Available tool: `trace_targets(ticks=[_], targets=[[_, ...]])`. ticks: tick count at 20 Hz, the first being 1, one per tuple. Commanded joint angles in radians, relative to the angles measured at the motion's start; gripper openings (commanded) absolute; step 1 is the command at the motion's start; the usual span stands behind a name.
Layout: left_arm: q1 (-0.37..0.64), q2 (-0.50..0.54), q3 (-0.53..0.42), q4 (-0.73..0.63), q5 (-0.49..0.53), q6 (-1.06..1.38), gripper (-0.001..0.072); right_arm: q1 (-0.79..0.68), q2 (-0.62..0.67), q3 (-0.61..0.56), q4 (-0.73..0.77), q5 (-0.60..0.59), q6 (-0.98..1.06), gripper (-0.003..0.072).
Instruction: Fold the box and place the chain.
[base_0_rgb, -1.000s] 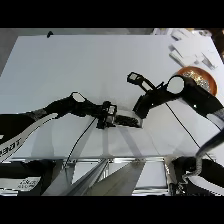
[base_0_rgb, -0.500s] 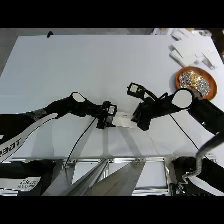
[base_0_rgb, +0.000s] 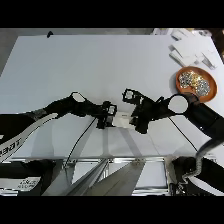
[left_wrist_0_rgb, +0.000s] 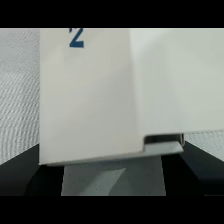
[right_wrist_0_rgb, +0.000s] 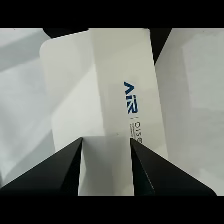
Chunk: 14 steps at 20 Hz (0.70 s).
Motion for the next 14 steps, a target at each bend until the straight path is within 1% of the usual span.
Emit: trace_targets(ticks=[1, 3, 6, 7, 8, 9, 11, 14], targets=[[0.0, 0.0, 0.001, 0.0, 0.0, 0.001, 0.0072, 0.022, -0.005, -0.001, -0.071, -0.019, 0.014, 0.034], [0.0, 0.0, 0.001, 0.0, 0.0, 0.001, 0.0072, 0.023, -0.005, 0.0, -0.1, -0.031, 0.015, 0.0336], [0.0, 0.0, 0.001, 0.0, 0.0, 0.001, 0.0072, 0.023, -0.005, 0.0, -0.102, -0.072, 0.016, 0.0331], [0.0, 0.0, 0.001, 0.0, 0.0, 0.001, 0.0072, 0.023, -0.005, 0.0, -0.103, -0.079, 0.015, 0.0279], [0.0, 0.0, 0.001, 0.0, 0.0, 0.001, 0.0072, 0.023, -0.005, 0.0, -0.103, -0.08, 0.015, 0.0254], [0.0, 0.0, 0.001, 0.0, 0.0, 0.001, 0.0072, 0.023, -0.005, 0.0, -0.103, -0.079, 0.015, 0.0248], [0.0, 0.0, 0.001, 0.0, 0.0, 0.001, 0.0072, 0.023, -0.005, -0.001, -0.103, -0.079, 0.015, 0.0179], [0.0, 0.0, 0.001, 0.0, 0.0, 0.001, 0.0072, 0.023, -0.005, -0.001, -0.103, -0.072, 0.014, 0.0175]])
